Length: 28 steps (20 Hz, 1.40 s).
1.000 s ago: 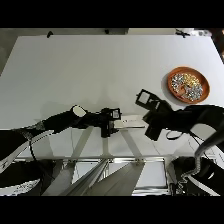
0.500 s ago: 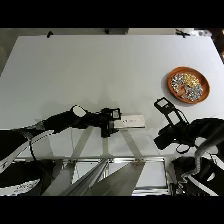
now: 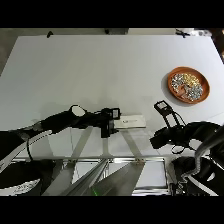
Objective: Fold the box and place the chain.
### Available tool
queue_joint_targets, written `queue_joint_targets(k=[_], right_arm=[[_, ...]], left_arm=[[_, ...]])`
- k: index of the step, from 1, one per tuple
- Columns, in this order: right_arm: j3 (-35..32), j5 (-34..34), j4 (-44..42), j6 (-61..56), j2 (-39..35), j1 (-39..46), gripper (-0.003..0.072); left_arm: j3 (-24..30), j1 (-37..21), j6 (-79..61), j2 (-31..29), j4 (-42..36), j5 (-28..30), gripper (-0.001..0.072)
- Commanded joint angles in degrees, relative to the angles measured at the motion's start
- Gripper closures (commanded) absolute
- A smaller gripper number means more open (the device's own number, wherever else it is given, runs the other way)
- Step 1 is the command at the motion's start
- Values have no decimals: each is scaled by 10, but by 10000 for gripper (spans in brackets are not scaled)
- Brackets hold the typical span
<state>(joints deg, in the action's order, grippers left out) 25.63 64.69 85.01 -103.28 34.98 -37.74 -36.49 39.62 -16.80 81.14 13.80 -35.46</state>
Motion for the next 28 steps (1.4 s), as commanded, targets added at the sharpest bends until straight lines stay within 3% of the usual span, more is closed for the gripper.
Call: queue_joint_targets(k=[1,4,6,10,13,15,19,26,27,28], right_arm=[[-2,-17,-2,-2,0,0,669],[-2,-27,-2,-2,0,0,669],[-2,-37,-2,-2,0,0,669],[-2,-67,-2,-2,0,0,669],[-2,-85,-2,-2,0,0,669],[-2,-96,-2,-2,0,0,669],[-2,-112,-2,-2,0,0,669],[-2,-111,-2,-2,0,0,669],[-2,-111,-2,-2,0,0,669],[-2,-111,-2,-2,0,0,669]], left_arm=[[0,-38,122,-65,19,44,708],[0,-135,295,-157,113,72,708],[0,-214,438,-215,234,62,708],[0,-379,723,-306,513,-11,708],[0,-495,840,-324,646,-104,708],[2,-563,861,-315,676,-154,708],[33,-642,870,-303,675,-167,708],[92,-668,880,-276,711,-199,693],[92,-668,877,-276,712,-207,601],[92,-668,877,-278,711,-214,394]])
